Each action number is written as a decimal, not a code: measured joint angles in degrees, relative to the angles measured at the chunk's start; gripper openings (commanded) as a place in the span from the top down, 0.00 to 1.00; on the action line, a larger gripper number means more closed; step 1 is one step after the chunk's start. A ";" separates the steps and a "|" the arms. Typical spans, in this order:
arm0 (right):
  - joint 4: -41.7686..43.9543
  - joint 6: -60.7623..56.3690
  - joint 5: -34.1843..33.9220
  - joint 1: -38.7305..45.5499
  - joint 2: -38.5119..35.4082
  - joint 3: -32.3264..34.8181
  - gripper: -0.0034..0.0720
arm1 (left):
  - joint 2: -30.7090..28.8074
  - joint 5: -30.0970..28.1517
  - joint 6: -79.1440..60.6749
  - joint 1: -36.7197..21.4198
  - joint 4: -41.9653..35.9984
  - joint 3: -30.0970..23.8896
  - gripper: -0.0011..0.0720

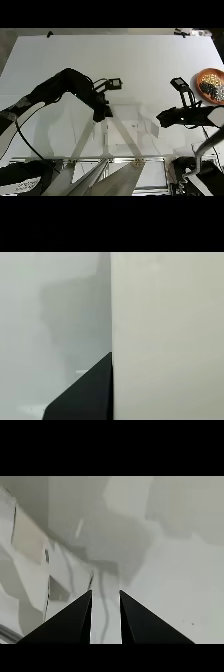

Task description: Fold the box and place the chain.

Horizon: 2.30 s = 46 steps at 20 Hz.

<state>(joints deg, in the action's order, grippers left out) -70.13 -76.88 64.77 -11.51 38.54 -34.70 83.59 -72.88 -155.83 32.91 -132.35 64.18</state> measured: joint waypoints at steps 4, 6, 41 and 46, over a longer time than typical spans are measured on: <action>-6.05 -0.26 2.69 0.00 -7.67 -0.55 0.59 | -0.55 7.67 -1.88 7.10 4.57 -0.02 0.99; -10.03 -1.68 4.20 0.00 -11.63 -0.66 0.53 | -0.46 12.46 -1.49 9.14 5.14 -0.02 0.99; -16.57 -5.62 6.16 0.00 -20.55 2.43 0.53 | 1.66 32.81 -0.39 10.27 5.64 -10.14 0.98; -16.57 -5.62 6.19 0.00 -20.55 2.43 0.53 | 1.66 32.46 -1.14 10.32 6.86 -10.14 0.98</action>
<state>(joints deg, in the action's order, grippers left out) -86.70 -82.50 70.96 -11.51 18.00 -32.27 85.25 -40.42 -156.97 43.22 -125.49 54.04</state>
